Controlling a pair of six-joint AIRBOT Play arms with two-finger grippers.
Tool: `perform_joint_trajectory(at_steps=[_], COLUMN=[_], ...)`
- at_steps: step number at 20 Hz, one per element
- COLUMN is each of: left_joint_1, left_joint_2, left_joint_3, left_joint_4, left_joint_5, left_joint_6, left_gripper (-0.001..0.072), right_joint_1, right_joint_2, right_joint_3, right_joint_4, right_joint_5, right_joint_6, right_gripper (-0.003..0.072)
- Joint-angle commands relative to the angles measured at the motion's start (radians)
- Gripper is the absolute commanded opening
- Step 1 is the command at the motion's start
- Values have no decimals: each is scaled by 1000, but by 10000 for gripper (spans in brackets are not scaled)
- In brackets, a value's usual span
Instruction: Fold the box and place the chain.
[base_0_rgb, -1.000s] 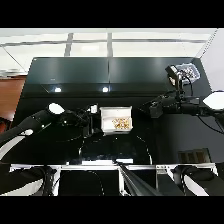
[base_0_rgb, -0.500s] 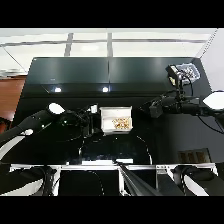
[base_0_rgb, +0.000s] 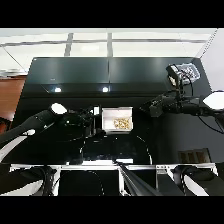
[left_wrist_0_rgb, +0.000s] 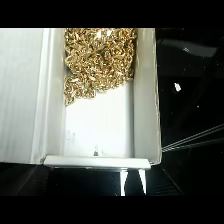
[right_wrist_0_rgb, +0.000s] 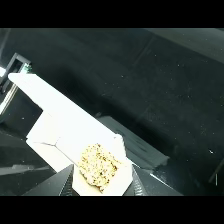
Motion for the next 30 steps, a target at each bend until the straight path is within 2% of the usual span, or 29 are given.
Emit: perform_joint_trajectory(at_steps=[1, 2, 4, 5, 7, 8, 9, 12, 14, 17, 19, 20, 24, 27, 30], left_joint_1=[-9, -9, -9, -9, -9, -9, -9, -9, -9, -9, -9, -9, -9, -9, -10], left_joint_2=[-8, -8, -8, -8, -8, -8, -8, -8, -8, -8, -8, -8, -8, -8, -8], left_joint_3=[9, 10, 10, 10, 10, 10, 10, 10, 10, 10, 10, 10, 10, 10, 10], left_joint_4=[-5, -5, -5, -5, -5, -5, -5, -5, -5, -5, -5, -5, -5, -2, -2], left_joint_5=[11, 11, 11, 11, 11, 11, 11, 11, 11, 11, 11, 11, 11, 11, 11], left_joint_6=[0, 0, 0, 0, 0, 0, 0, 0, 0, 0, 0, 0, 0, 0, 0], left_gripper=[702, 658, 407, 336, 330, 330, 330, 331, 331, 330, 330, 331, 331, 331, 331], right_joint_1=[0, 0, 0, 0, 0, 0, 1, 1, 22, 103, 142, 151, 150, 151, 200], right_joint_2=[1, 1, 1, 0, 0, -2, -8, -78, -153, -259, -279, -279, -275, -265, -265], right_joint_3=[0, 0, 0, 0, 0, 0, 0, 1, 5, 32, 37, 43, 107, 109, 101], right_joint_4=[0, 0, 0, 0, 0, 0, 4, 57, 110, 104, 84, 60, -121, -56, -61], right_joint_5=[0, 0, 0, -2, -23, -54, -95, -236, -289, -285, -278, -239, 41, 50, 46], right_joint_6=[0, 0, 0, 0, 2, 38, 62, 99, 89, 32, -74, -163, -576, -643, -705], right_gripper=[414, 414, 414, 415, 435, 690, 713, 713, 713, 713, 712, 711, 705, 705, 705])
